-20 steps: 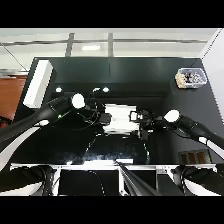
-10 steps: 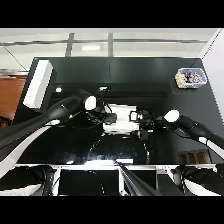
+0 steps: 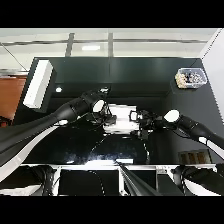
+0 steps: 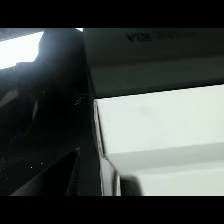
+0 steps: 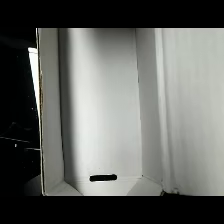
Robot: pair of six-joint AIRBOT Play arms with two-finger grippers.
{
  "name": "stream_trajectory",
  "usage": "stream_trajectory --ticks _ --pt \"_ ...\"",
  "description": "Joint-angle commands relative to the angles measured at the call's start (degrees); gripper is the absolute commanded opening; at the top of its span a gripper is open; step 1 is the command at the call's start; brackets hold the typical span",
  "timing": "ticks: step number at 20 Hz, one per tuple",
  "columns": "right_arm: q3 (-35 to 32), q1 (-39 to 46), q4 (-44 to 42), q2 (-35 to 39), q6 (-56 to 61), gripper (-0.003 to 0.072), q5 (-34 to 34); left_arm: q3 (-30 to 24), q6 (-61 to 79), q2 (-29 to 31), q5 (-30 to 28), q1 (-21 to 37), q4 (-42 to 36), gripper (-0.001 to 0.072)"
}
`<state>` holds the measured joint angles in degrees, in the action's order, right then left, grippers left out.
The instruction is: Fold the box and place the chain.
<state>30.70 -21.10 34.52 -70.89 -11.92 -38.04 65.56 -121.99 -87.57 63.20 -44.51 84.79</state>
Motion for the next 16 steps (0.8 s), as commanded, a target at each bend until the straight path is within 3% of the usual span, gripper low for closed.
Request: stream_trajectory --ticks 1,5,16 --pt "0.02 0.02 0.0 0.04 0.04 0.0439 -0.09 0.9 -1.51 -0.63 0.31 -0.37 1.07 0.0283" --pt "0.0 0.02 0.0 0.04 0.04 0.044 -0.09 3.85 -1.51 -3.43 1.92 -1.25 0.63 0.0288" --pt "0.0 0.02 0.0 0.04 0.04 0.0439 0.02 3.85 -3.54 -4.24 1.77 -1.22 0.24 0.0287"
